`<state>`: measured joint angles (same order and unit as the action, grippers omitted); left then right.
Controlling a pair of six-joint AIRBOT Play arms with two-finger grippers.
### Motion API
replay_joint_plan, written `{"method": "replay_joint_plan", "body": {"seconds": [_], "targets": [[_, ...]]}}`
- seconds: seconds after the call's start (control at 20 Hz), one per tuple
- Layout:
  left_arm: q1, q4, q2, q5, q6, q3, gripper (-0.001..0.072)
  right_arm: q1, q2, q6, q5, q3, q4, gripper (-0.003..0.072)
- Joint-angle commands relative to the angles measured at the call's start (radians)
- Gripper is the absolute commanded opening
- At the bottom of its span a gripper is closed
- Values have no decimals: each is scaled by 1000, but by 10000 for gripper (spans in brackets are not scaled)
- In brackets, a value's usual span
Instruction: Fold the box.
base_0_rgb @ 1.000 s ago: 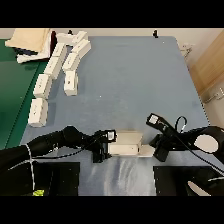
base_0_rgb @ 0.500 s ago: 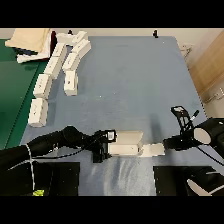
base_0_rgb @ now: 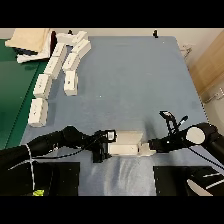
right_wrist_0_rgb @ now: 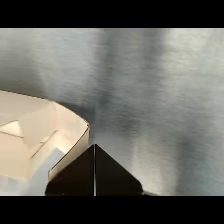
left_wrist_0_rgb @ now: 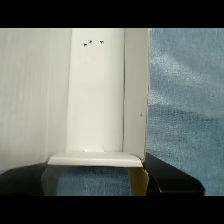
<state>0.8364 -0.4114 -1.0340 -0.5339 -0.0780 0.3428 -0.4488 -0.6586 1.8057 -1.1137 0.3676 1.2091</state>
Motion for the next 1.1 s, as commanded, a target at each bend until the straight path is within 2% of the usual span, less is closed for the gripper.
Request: {"method": "replay_joint_plan", "body": {"seconds": [0.0, 0.2, 0.25, 0.3, 0.35, 0.4, 0.7, 0.9, 1.05], "targets": [[-1, 0, 1, 0, 0, 0, 441, -6, 71, -16, 31, -1, -96, 0], [-1, 0, 1, 0, 0, 0, 441, -7, 128, -17, 31, 13, -111, 2], [-1, 0, 1, 0, 0, 0, 441, -7, 132, -19, 32, 14, -116, 22], [-1, 0, 1, 0, 0, 0, 441, -8, 132, -19, 31, 13, -121, 134], [-1, 0, 1, 0, 0, 0, 441, -8, 126, -19, 32, 13, -131, 282], [-1, 0, 1, 0, 0, 0, 441, -8, 113, -19, 32, 13, -145, 322], [-1, 0, 1, 0, 0, 0, 441, -8, 27, -87, 39, 14, -222, 322], [-1, 0, 1, 0, 0, 0, 441, -65, -6, -55, 97, 14, -228, 319], [-1, 0, 1, 0, 0, 0, 441, -164, -69, 61, 102, 48, -123, 283]]}}
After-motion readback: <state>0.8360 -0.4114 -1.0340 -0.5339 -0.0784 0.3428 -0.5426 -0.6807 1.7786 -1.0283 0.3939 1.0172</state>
